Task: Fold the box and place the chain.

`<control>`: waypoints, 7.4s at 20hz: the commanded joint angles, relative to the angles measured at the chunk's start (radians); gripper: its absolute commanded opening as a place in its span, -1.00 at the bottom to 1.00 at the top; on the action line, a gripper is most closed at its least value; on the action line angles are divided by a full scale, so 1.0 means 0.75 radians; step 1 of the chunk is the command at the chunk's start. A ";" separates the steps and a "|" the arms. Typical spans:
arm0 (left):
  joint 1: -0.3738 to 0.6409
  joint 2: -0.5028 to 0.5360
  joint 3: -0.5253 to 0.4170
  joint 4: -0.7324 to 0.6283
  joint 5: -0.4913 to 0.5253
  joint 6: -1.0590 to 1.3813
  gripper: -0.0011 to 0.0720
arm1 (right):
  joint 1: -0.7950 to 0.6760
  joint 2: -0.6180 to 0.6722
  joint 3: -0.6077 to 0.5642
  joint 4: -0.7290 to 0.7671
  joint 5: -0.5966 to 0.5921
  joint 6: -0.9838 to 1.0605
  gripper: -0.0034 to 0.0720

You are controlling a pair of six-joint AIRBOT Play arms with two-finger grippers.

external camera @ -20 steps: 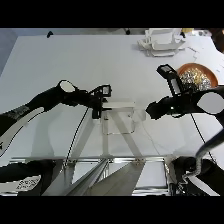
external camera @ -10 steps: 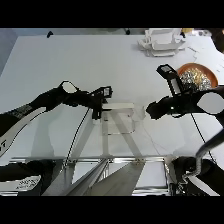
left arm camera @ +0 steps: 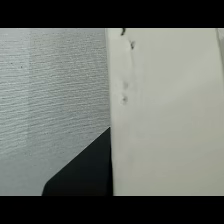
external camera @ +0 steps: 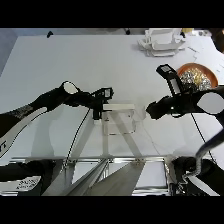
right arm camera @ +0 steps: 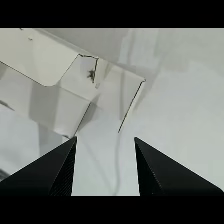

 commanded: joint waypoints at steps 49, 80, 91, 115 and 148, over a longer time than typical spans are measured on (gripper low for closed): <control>-0.001 -0.001 -0.001 -0.001 -0.011 -0.001 -0.95 | 0.413 -0.071 -0.691 0.278 -1.167 -1.660 0.94; -0.001 -0.001 -0.001 -0.003 -0.011 -0.001 -0.95 | -0.166 -0.526 -0.400 1.093 -0.414 -2.660 0.93; -0.001 -0.001 -0.001 -0.003 -0.011 -0.001 -0.95 | -0.166 -0.674 -0.397 1.170 -0.351 -2.744 0.78; -0.001 -0.001 -0.001 -0.003 -0.011 -0.001 -0.95 | -0.214 -0.719 -0.397 1.135 -0.389 -2.744 0.06; 0.022 0.117 -0.001 0.065 -0.046 -0.149 0.61 | -0.214 -0.719 -0.397 1.134 -0.390 -2.744 0.06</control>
